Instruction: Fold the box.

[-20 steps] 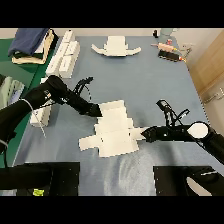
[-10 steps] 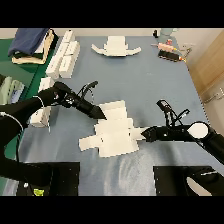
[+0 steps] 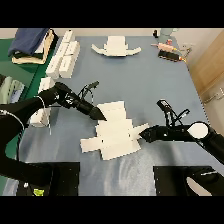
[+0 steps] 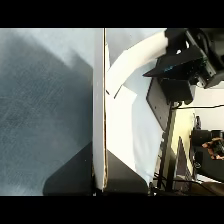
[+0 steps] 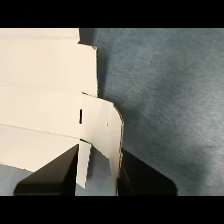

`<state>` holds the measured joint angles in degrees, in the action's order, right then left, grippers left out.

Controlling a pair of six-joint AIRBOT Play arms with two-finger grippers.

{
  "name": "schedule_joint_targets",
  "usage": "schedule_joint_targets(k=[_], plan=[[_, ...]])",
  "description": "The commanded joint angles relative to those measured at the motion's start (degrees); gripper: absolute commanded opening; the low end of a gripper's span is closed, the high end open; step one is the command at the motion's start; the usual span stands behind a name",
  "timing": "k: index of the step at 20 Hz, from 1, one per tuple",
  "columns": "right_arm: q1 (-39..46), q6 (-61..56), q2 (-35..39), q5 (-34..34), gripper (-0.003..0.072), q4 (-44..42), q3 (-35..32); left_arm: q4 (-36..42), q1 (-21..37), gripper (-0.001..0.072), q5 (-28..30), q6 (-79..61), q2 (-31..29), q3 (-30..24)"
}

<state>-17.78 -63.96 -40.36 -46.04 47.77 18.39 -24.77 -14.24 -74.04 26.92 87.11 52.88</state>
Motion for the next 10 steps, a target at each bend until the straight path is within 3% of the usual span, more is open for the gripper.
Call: schedule_joint_targets(k=[1,6,10], plan=[[0.9,-3.3,0.1,1.6,0.0349,2.5,0.4,3.6,-0.1,0.0014,-1.1,-8.2,0.0,0.4],[4.2,-24.0,0.1,-0.7,0.0349,22.8,10.6,6.3,-1.3,0.0012,5.4,-20.5,-3.7,0.4],[4.3,-25.2,0.1,-0.8,0.0349,24.0,22.2,2.1,-6.2,0.0011,14.1,-27.5,-8.7,0.2]])
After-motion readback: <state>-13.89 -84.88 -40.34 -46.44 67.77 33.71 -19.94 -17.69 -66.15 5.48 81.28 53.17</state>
